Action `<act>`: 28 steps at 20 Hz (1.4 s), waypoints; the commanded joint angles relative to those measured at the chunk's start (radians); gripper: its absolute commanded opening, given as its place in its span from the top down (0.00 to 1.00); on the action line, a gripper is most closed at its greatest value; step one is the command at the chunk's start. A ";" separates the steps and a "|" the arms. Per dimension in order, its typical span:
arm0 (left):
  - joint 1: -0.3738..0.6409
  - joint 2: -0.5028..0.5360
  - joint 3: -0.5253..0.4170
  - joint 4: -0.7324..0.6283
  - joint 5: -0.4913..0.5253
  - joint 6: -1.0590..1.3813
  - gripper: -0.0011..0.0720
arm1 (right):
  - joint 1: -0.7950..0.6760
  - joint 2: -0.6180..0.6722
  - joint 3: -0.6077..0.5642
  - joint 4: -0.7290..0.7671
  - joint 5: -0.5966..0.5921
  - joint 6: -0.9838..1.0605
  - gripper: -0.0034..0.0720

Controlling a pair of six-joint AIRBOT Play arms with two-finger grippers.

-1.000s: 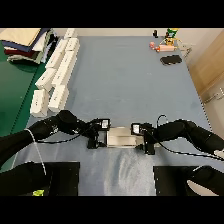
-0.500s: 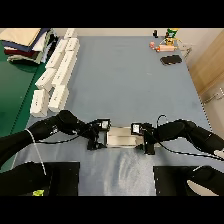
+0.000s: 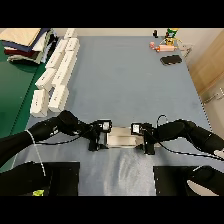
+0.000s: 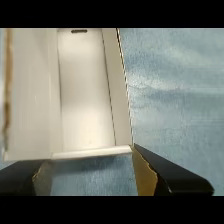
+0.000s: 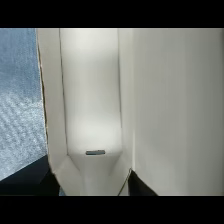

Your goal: Fold the box.

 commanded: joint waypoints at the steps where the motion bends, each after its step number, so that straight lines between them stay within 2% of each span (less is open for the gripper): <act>1: -0.023 -0.021 0.000 -0.019 0.064 -0.032 0.03 | 0.000 0.000 0.000 0.000 0.000 0.000 0.35; 12: -0.051 -0.021 -0.026 -0.021 0.085 -0.068 0.04 | 0.000 0.000 0.000 0.000 0.000 0.000 0.35; 13: -0.051 -0.021 -0.031 -0.020 0.086 -0.068 0.13 | 0.000 0.000 0.000 0.000 0.000 0.000 0.35; 14: -0.051 -0.021 -0.030 -0.020 0.086 -0.066 0.36 | 0.000 0.000 0.000 0.000 0.000 0.000 0.35; 15: -0.052 -0.021 -0.030 -0.019 0.087 -0.066 0.43 | 0.000 0.000 0.000 0.000 0.000 0.000 0.35; 28: -0.052 -0.021 -0.029 -0.019 0.084 -0.067 0.42 | 0.000 0.000 0.000 0.000 0.000 0.000 0.35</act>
